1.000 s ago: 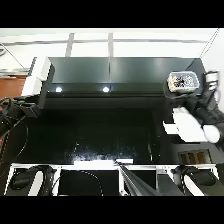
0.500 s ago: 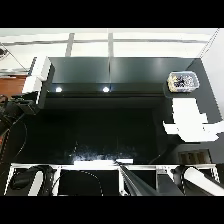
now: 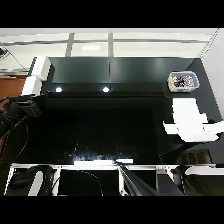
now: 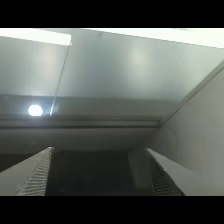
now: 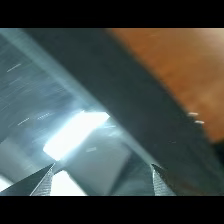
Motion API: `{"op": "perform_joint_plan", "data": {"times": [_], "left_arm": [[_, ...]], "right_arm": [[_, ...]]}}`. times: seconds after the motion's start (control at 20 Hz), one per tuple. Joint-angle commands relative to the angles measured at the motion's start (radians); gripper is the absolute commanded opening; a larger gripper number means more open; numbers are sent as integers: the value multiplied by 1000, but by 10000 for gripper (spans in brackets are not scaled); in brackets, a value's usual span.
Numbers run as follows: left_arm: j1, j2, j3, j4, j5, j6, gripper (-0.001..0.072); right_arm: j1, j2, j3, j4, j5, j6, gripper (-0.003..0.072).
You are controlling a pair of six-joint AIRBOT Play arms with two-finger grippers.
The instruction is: Fold the box and place the chain.
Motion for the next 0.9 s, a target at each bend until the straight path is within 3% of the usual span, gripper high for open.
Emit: {"op": "perform_joint_plan", "data": {"times": [0.0,0.5,0.6,0.65,0.75,0.85], "left_arm": [[0,-4,0,1,-49,-6,707],[0,-26,0,1,-74,-6,707],[0,-26,0,1,-74,-6,706],[0,-26,0,1,-74,-6,706],[0,-26,0,1,-73,-6,706],[0,-26,0,1,-74,-6,706]], "right_arm": [[-18,-36,25,204,135,-262,720],[-16,-36,-48,110,190,-347,720],[-16,-36,-50,108,184,-363,487],[-16,-36,-50,112,188,-369,425],[-16,-36,-50,131,219,-379,80],[-16,-36,-50,177,260,-391,55]]}}
